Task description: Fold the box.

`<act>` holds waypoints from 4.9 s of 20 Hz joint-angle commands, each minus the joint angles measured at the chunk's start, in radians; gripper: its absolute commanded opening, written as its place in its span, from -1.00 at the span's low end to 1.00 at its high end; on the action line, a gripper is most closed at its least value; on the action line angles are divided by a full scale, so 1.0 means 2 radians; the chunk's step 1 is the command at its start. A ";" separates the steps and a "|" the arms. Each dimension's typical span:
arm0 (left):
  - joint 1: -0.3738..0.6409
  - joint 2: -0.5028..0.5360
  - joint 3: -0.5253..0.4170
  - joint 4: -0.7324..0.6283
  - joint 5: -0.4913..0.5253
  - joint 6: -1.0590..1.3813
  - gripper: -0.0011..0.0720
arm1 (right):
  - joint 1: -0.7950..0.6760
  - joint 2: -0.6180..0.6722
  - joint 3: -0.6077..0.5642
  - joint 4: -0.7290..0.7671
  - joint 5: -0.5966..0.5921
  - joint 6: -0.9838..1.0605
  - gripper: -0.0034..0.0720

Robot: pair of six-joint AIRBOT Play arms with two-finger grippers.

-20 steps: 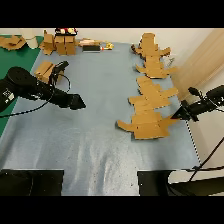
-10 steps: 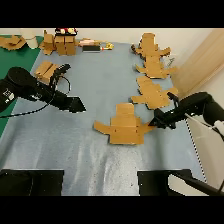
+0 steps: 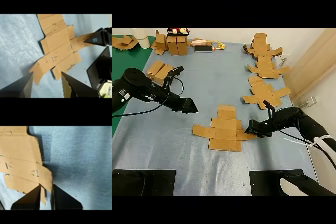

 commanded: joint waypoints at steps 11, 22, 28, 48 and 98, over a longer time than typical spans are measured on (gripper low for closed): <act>0.003 -0.007 0.000 -0.021 -0.006 -0.008 0.45 | 0.039 -0.052 -0.005 0.119 0.052 -0.186 -0.90; 0.043 -0.115 -0.022 -0.091 -0.007 0.069 0.48 | 0.054 -0.044 -0.045 0.199 0.058 -0.428 -0.91; 0.044 -0.175 -0.022 -0.116 -0.008 0.097 0.48 | 0.086 -0.044 -0.045 0.202 0.061 -0.428 -0.91; 0.031 -0.255 -0.022 -0.258 -0.075 0.273 -0.03 | 0.086 -0.044 -0.045 0.190 0.069 -0.404 -0.91; -0.055 -0.167 -0.056 -0.296 -0.049 0.588 -0.93 | 0.020 0.011 0.117 0.070 0.055 -0.177 -0.90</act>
